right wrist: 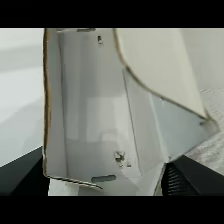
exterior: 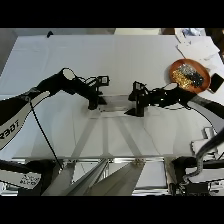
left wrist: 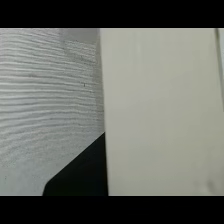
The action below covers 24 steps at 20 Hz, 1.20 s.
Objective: Fold the box and place the chain.
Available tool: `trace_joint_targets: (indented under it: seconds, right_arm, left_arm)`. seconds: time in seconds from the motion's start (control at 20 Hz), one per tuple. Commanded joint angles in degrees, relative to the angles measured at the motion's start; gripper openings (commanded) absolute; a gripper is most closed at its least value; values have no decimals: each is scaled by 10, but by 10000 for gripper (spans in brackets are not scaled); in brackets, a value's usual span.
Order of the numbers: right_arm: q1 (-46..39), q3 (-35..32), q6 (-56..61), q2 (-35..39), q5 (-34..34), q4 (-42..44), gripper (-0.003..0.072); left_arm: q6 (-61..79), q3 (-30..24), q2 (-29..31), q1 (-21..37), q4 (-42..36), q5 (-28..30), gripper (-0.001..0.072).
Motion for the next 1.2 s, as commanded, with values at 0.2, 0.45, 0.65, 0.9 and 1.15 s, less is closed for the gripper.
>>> trace_joint_targets:
  seconds: [0.2,0.45,0.65,0.9,1.15]
  right_arm:
    - [8,7,7,-8,14,-20,693]
    - [24,8,13,-24,1,-18,692]
    - [21,8,19,-24,1,-17,692]
    - [21,8,23,-24,1,-32,692]
    - [21,8,24,-24,0,-34,692]
  left_arm:
    - [0,0,0,0,0,0,12]
    - [0,0,0,0,0,0,12]
    - [0,0,0,0,0,0,12]
    - [0,0,0,0,0,0,12]
    - [0,0,0,0,0,0,12]
